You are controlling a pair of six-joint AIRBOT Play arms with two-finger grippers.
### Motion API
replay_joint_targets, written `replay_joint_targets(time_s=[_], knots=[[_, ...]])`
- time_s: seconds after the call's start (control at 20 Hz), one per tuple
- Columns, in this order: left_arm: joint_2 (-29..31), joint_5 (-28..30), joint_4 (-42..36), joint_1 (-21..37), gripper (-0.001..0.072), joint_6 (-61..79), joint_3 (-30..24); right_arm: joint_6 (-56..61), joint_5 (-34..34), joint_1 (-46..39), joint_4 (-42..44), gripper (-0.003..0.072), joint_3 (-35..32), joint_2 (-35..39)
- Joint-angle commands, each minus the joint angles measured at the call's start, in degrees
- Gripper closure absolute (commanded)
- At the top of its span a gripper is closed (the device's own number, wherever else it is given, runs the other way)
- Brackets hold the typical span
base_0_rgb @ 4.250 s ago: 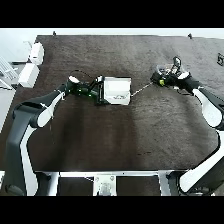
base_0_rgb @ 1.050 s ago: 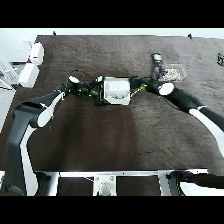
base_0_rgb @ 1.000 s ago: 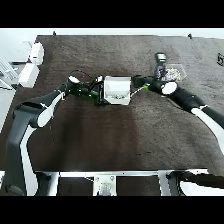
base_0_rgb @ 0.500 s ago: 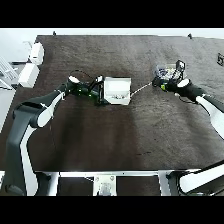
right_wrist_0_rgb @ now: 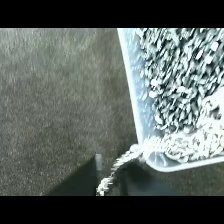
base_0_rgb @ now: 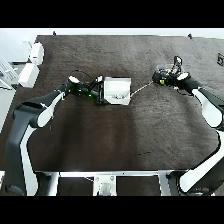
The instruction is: Fold the box and place the chain.
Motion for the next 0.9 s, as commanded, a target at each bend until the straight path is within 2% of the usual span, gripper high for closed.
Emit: replay_joint_targets(time_s=[0.0,0.15,0.3,0.6,0.85], knots=[[0.0,0.0,0.0,0.0,0.0427,0.0,0.0,-0.7,0.2,0.0,1.0,0.0680,1.3,-0.5],[0.0,0.0,0.0,0.0,0.0427,0.0,0.0,-0.6,4.8,0.1,1.0,0.0682,1.3,2.3],[0.0,0.0,0.0,0.0,0.0427,0.0,0.0,-0.7,9.8,1.4,0.8,0.0682,1.3,10.6],[0.0,0.0,0.0,0.0,0.0427,0.0,0.0,-0.8,10.4,7.8,-4.2,0.0681,1.3,30.3],[0.0,0.0,0.0,0.0,0.0427,0.0,0.0,-2.3,13.6,14.8,-4.2,0.0681,1.2,36.7]])
